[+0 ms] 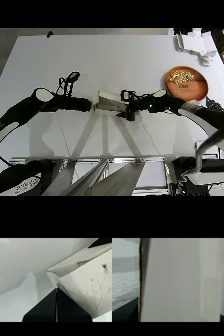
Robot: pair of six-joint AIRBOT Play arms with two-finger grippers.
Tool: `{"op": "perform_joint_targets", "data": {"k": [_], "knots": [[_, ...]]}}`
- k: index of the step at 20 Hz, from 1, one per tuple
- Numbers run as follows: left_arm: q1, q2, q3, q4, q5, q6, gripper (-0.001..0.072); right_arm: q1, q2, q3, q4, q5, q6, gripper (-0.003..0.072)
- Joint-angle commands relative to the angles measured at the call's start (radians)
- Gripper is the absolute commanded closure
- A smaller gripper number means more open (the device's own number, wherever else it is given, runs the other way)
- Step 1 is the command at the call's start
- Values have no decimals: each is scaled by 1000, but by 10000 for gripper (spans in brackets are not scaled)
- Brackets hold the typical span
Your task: Fold the box and place the chain.
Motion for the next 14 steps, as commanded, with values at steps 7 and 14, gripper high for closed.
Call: {"op": "perform_joint_targets", "data": {"k": [7,14], "knots": [[-23,2,1,87,22,-50,705,1,0,0,2,8,0,164],[90,61,1,210,21,-110,592,1,0,1,2,13,0,164]]}}
